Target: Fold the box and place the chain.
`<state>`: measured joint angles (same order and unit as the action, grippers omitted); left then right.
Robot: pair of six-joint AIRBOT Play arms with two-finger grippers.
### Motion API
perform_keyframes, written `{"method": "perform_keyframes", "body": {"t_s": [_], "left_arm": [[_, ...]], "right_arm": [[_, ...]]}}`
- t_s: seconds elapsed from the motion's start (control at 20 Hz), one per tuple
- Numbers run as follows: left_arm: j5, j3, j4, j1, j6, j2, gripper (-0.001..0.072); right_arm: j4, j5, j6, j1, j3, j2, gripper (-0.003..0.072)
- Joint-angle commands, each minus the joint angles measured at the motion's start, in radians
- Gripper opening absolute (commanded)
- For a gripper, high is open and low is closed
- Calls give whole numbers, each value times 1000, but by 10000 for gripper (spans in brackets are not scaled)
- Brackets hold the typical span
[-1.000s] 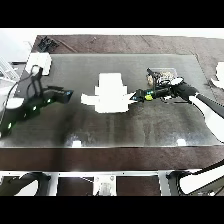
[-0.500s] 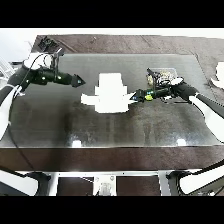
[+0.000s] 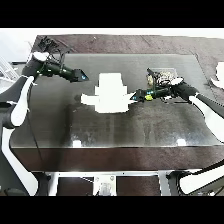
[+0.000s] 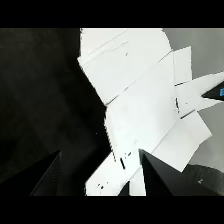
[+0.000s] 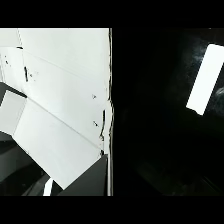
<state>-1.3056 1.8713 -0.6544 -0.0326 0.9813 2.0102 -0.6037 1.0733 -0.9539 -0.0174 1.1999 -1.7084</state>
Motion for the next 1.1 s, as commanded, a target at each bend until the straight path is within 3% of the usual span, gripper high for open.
{"method": "perform_keyframes", "body": {"t_s": [0.0,0.15,0.4,0.9,0.95,1.05], "left_arm": [[-2,42,3,-35,24,51,562],[35,55,2,-78,17,95,562],[8,123,49,-117,7,192,561],[-1,141,69,-148,-31,220,559],[-3,141,76,-148,-34,220,497],[-7,141,80,-147,-51,220,469]], "right_arm": [[0,1,0,0,0,0,7],[1,1,0,0,0,0,7],[0,0,2,0,0,0,8],[0,1,1,0,0,0,8],[0,1,1,0,0,0,8],[0,1,1,0,0,0,8]]}}
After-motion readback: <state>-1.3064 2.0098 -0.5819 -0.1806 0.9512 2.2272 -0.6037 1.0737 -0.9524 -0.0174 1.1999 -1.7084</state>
